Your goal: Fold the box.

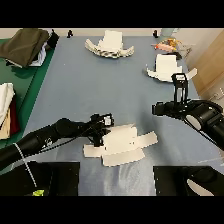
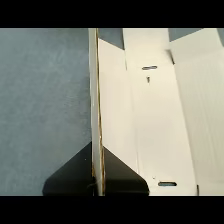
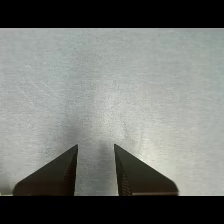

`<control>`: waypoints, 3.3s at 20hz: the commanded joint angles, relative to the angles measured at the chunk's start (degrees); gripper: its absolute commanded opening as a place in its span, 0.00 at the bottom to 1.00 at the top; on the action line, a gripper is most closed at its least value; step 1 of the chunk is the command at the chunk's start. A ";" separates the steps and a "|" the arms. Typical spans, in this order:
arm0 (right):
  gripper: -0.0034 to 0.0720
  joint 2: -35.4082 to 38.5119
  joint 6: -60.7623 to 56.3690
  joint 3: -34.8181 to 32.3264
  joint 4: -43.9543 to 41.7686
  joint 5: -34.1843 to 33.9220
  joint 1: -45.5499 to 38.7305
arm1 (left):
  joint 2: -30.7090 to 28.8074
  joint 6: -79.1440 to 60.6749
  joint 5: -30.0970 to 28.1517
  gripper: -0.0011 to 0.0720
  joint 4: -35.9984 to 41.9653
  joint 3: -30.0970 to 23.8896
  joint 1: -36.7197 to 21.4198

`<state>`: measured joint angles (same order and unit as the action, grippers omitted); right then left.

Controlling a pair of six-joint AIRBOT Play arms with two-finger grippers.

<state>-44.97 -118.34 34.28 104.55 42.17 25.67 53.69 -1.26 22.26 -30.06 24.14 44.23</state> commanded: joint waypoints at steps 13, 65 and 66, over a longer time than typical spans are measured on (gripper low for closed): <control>0.50 0.02 -0.20 0.04 -0.02 -0.13 0.00 | 3.19 2.84 28.63 0.03 -5.03 16.74 -14.56; 0.50 -0.76 -0.20 0.02 -3.26 -2.82 0.00 | -2.49 -12.96 11.58 0.03 1.36 4.48 -9.77; 0.50 -0.92 -0.20 0.02 -3.45 -3.19 0.00 | -2.64 -13.29 9.07 0.03 1.36 4.26 -9.09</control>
<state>-45.50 -118.54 34.28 101.95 40.01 25.65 50.41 -13.23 32.91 -28.45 28.34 35.42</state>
